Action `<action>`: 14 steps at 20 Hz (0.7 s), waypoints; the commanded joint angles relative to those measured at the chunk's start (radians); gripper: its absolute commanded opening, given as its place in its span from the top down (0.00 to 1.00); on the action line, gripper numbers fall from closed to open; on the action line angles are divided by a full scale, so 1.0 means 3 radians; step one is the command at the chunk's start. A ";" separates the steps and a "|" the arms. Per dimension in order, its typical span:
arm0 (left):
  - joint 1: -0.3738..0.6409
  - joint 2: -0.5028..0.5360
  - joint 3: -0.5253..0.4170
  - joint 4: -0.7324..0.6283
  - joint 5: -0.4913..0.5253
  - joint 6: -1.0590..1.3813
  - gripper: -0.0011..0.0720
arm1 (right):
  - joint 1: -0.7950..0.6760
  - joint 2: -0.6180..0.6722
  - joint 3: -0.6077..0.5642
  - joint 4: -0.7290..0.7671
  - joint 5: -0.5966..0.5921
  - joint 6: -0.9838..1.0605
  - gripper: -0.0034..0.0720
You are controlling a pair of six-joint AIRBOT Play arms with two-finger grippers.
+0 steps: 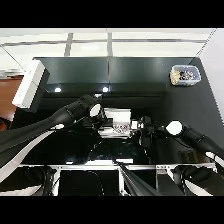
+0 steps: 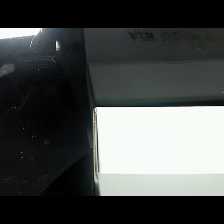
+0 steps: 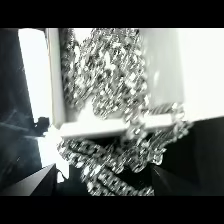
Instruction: Fold the box and place the chain.
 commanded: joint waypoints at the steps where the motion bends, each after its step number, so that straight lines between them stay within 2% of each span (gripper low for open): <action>1: -0.0001 0.0001 0.0003 -0.0001 -0.0001 0.0000 0.95 | 0.0043 -0.0057 0.0003 -0.0014 -0.0375 0.0202 0.15; 2: -0.0001 0.0001 0.0003 0.0000 0.0000 0.0000 0.95 | 0.0027 -0.0057 0.0003 -0.0025 -0.0423 0.0441 0.52; 3: -0.0001 0.0001 0.0003 0.0000 0.0000 0.0000 0.95 | 0.0006 -0.0057 0.0005 -0.0027 -0.0416 0.0534 0.73; 4: -0.0001 0.0001 0.0003 -0.0001 0.0000 0.0000 0.95 | -0.0015 -0.0052 0.0013 -0.0052 -0.0365 0.0612 0.86; 6: -0.0001 0.0001 0.0003 0.0000 0.0000 0.0000 0.95 | -0.0037 0.0022 0.0064 -0.0244 -0.0216 0.0989 0.92; 9: -0.0001 0.0001 0.0003 -0.0001 0.0000 0.0000 0.95 | -0.0109 0.0305 0.0319 -0.1044 0.0238 0.2233 0.94; 11: -0.0001 0.0001 0.0003 -0.0003 -0.0001 0.0000 0.95 | -0.0220 0.0543 0.0637 -0.1601 0.0879 0.2932 0.94; 13: -0.0001 0.0001 0.0003 -0.0003 0.0000 0.0000 0.95 | -0.0328 0.0764 0.1058 -0.1645 0.1602 0.3143 0.94; 14: -0.0001 0.0001 0.0003 -0.0003 0.0000 0.0000 0.95 | -0.0346 0.0852 0.1270 -0.1605 0.1844 0.3221 0.94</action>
